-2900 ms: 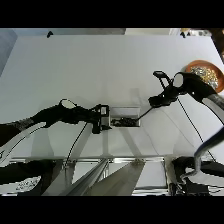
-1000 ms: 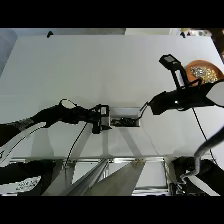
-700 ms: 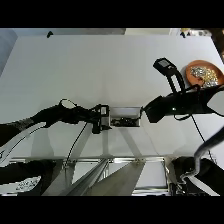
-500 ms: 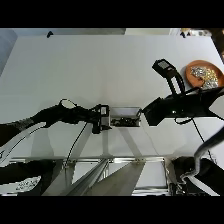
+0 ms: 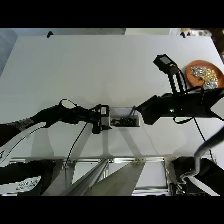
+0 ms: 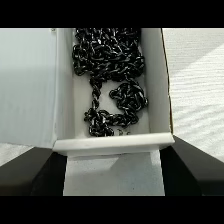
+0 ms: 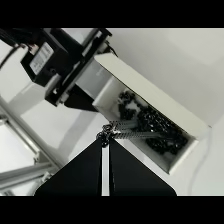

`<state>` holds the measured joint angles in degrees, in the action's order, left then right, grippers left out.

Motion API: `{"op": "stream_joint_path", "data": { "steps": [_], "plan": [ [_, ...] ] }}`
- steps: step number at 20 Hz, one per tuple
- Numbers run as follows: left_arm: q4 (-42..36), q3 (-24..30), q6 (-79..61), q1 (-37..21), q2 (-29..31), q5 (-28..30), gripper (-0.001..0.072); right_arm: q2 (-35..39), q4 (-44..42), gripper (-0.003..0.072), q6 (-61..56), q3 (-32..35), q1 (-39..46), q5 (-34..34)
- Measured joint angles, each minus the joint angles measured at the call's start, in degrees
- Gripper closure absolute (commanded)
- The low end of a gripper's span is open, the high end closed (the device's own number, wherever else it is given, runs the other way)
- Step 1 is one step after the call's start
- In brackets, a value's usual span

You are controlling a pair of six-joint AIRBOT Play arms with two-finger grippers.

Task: Fold the box and place the chain.

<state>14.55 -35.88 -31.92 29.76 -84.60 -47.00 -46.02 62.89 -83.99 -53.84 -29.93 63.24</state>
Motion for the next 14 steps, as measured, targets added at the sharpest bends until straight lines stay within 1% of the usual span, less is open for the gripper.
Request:
{"op": "stream_joint_path", "data": {
  "steps": [6, 14],
  "plan": [
    [0.02, 0.00, 0.00, 0.00, 0.00, 0.02, 0.0558, -2.75, 4.22, 0.0668, -0.04, 0.00, -3.17, -3.10],
    [0.02, 0.00, 0.02, 0.00, 0.00, 0.00, 0.0558, -11.98, 5.70, 0.0668, 0.61, 0.61, -3.98, -2.49]
  ]
}}
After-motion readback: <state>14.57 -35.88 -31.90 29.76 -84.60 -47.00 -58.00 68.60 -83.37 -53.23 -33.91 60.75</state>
